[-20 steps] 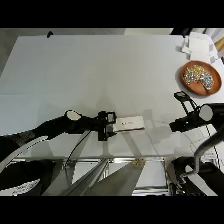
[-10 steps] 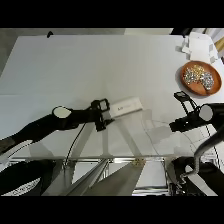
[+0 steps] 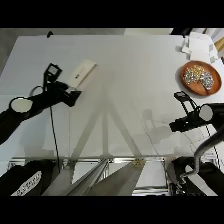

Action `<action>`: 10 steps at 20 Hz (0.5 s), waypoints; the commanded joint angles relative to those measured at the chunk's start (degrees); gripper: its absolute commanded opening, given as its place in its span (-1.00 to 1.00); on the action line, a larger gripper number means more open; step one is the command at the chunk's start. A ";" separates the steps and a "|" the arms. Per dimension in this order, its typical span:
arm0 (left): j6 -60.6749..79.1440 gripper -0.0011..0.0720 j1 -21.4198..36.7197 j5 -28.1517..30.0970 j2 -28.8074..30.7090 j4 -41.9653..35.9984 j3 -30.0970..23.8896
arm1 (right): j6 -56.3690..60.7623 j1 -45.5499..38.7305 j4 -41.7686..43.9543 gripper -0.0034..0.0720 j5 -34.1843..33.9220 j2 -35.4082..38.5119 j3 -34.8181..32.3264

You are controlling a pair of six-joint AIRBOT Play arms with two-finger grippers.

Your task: Fold the box and place the chain.

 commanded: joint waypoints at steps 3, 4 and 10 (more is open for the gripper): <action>-27.47 -0.96 13.51 -9.33 0.76 27.74 -0.79 | 0.00 -0.04 0.00 -0.87 0.02 -0.04 0.02; -27.54 -0.96 14.38 -9.97 0.74 28.48 -1.53 | 0.00 -0.04 0.00 -0.87 0.00 -0.04 0.02; -27.54 -0.59 15.06 -13.94 0.76 30.82 -4.70 | 0.00 -0.04 0.00 -0.87 0.00 -0.04 0.02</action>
